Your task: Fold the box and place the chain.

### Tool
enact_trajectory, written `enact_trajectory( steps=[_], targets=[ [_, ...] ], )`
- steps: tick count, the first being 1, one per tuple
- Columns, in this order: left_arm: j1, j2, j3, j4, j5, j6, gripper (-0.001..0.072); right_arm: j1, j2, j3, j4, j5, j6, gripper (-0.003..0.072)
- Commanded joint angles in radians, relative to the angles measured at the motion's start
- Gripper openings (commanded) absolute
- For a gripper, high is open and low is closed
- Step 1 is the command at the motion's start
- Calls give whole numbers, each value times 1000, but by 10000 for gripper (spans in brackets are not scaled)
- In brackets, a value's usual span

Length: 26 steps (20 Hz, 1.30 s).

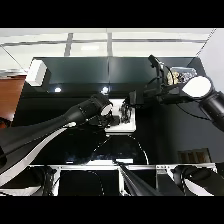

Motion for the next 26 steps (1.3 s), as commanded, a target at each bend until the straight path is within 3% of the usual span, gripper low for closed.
enact_trajectory(
  steps=[1, 7, 8, 9, 10, 13, 18, 24, 25, 26],
  targets=[
    [1, 0, 0, 1, 0, 0, 28, -10, -23, -2, -28, 42, 8, 15],
    [2, 0, 0, 0, 0, 0, 28, 13, -23, -2, -107, 90, 34, 16],
    [3, 0, 0, 0, 0, 0, 28, 12, -23, -2, -108, 90, 34, 44],
    [5, 0, 0, 0, 0, 0, 28, 13, -23, -2, -113, 90, 35, 255],
    [6, 0, 0, 0, 0, 0, 28, 12, -23, -2, -114, 95, 34, 349],
    [6, 0, 0, 0, 0, 0, 28, -35, -7, 0, -172, 154, 38, 348],
    [6, 0, 0, -19, 0, 0, 28, -204, 130, 0, -435, 283, 71, 347],
    [4, 0, 12, -25, -18, 0, 31, -220, 172, -5, -489, 295, 70, 347],
    [4, 1, 26, -24, -32, -3, 113, -220, 172, -7, -492, 296, 69, 347],
    [4, 6, 46, -18, -45, -2, 299, -220, 172, -7, -496, 297, 67, 347]
  ],
)
